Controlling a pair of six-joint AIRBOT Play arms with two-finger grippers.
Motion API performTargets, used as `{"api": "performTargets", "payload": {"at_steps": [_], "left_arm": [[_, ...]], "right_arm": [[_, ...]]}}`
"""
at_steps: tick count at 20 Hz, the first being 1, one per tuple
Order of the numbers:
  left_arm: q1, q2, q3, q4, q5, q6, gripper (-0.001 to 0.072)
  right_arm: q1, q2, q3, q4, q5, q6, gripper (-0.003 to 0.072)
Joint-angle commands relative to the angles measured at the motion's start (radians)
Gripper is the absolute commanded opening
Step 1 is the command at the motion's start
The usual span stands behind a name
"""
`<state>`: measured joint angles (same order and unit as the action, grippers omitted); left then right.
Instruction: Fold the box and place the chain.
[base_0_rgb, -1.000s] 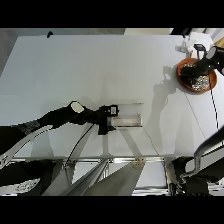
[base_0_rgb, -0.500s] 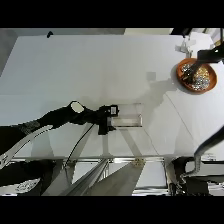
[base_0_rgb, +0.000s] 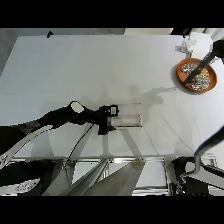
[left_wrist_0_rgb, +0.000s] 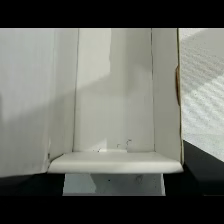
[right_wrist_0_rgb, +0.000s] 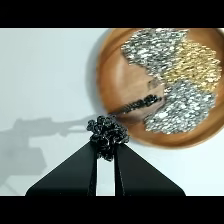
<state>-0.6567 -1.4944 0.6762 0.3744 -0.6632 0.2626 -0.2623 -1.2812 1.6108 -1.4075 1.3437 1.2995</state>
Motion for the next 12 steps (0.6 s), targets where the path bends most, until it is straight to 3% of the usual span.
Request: {"api": "performTargets", "payload": {"at_steps": [1, 6, 12], "left_arm": [[0.000, 0.001, 0.000, 0.000, 0.000, 0.000, 0.0296], [0.000, 0.001, 0.000, 0.000, 0.000, 0.000, 0.0296], [0.000, 0.001, 0.000, 0.000, 0.000, 0.000, 0.0296]], "right_arm": [[-0.001, 0.063, 0.000, 0.126, 0.156, -0.026, 0.0007], [0.028, 0.100, -0.015, 0.273, 0.264, -0.026, 0.0007], [0.267, 0.233, -0.240, 0.268, 0.282, -0.049, 0.0007]]}}
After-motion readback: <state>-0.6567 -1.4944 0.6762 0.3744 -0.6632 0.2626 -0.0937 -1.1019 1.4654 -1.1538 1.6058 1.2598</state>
